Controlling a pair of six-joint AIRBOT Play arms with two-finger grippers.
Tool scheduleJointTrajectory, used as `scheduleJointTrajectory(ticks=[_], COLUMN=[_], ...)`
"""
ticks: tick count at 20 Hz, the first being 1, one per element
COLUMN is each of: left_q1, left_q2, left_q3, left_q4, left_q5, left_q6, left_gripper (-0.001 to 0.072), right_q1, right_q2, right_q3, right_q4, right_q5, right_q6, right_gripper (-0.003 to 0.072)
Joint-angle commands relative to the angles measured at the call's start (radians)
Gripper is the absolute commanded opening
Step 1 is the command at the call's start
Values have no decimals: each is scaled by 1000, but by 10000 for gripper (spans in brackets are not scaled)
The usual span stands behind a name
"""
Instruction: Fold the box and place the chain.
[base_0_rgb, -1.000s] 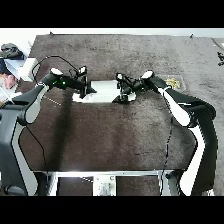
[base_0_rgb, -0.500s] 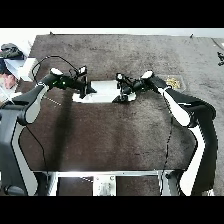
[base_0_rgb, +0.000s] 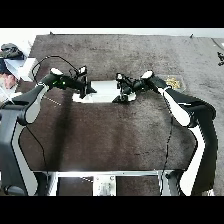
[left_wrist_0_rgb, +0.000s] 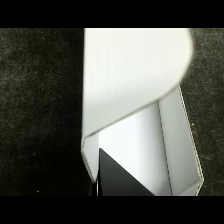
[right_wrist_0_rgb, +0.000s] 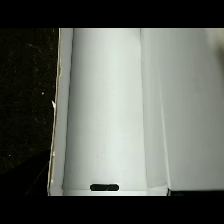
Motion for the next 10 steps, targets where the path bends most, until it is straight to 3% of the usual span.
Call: scheduleJointTrajectory(ticks=[1, 10], left_q1=[0, 0], left_q2=[-1, 0], left_q3=[0, 0], left_q4=[1, -17], left_q5=[2, -15], left_q6=[0, -7], left_gripper=[14, 22], right_q1=[0, 1], right_q2=[0, 0], right_q3=[0, 0], right_q4=[0, 0], right_q5=[-3, -3], right_q6=[0, 0], right_gripper=[433, 433])
